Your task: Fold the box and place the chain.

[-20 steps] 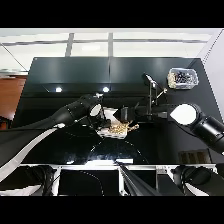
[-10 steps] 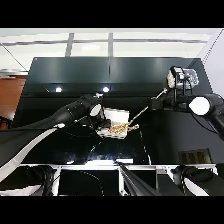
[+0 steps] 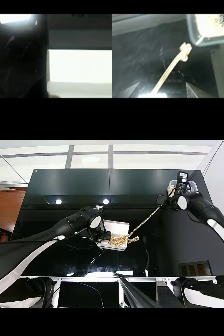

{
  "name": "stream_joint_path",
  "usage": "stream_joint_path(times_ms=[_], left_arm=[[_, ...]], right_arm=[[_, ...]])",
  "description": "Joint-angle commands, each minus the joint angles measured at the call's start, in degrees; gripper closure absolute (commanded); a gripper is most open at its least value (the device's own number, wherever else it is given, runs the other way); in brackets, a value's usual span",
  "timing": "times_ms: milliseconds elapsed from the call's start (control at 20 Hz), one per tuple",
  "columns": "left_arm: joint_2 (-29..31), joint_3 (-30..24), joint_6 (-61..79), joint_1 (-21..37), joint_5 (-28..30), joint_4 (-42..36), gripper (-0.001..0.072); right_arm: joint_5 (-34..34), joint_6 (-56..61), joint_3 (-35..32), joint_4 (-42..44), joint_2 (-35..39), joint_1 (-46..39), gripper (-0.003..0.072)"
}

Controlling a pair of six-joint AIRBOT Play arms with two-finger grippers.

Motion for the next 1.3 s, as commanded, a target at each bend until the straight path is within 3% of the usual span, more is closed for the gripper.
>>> stream_joint_path(times_ms=[0, 50, 100, 550, 850, 1250], left_arm=[[0.0, 0.0, 0.0, 0.0, 0.0, 0.0, 0.0677], [0.0, 0.0, 0.0, 0.0, 0.0, 0.0, 0.0677], [0.0, 0.0, 0.0, 0.0, 0.0, 0.0, 0.0677], [0.0, 0.0, 0.0, 0.0, 0.0, 0.0, 0.0677], [0.0, 0.0, 0.0, 0.0, 0.0, 0.0, 0.0677], [0.0, 0.0, 0.0, 0.0, 0.0, 0.0, 0.0678]], right_arm=[[2.7, 5.8, 6.6, -3.8, -8.2, -1.0, 0.0096], [3.0, 6.0, 7.9, -3.9, -9.6, -1.0, 0.0124], [3.6, 6.3, 9.1, -4.9, -10.7, -1.0, 0.0204], [7.1, 10.5, 11.5, -7.6, -13.0, -3.2, 0.0210], [4.1, 10.4, 11.5, -5.9, -13.0, -3.4, 0.0210], [5.3, 10.4, 11.5, -5.9, -13.7, -3.4, 0.0211]])
